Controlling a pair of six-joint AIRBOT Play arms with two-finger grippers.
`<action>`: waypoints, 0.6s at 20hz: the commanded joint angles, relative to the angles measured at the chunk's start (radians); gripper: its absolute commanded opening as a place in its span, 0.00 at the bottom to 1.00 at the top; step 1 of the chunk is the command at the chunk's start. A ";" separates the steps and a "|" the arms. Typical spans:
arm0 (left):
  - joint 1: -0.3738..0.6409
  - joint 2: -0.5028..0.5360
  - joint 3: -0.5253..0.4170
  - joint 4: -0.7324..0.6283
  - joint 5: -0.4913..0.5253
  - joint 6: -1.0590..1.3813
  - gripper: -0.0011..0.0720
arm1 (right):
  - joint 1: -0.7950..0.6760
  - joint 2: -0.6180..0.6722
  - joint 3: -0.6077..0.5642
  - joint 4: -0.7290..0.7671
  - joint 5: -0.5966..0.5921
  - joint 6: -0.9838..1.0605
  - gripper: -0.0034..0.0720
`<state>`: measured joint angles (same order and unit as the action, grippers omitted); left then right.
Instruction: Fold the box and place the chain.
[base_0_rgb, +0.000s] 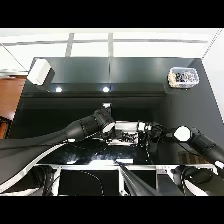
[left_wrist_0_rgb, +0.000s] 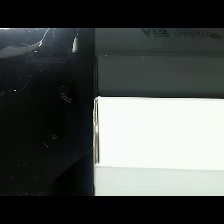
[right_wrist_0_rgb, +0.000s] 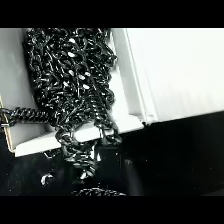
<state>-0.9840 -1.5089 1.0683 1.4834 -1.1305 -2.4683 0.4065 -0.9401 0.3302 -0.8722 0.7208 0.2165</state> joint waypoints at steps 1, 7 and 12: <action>0.001 0.000 0.000 0.000 0.000 0.000 0.06 | 0.001 0.000 0.000 0.000 0.015 -0.001 0.28; 0.001 0.000 0.000 0.000 0.000 0.000 0.06 | 0.000 0.008 0.012 -0.001 0.082 0.026 0.13; 0.001 0.000 0.000 -0.001 0.000 0.000 0.06 | -0.013 0.090 0.115 -0.148 0.233 0.260 0.13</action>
<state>-0.9840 -1.5089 1.0683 1.4830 -1.1305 -2.4687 0.4023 -0.8909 0.3904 -0.9428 0.8589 0.3462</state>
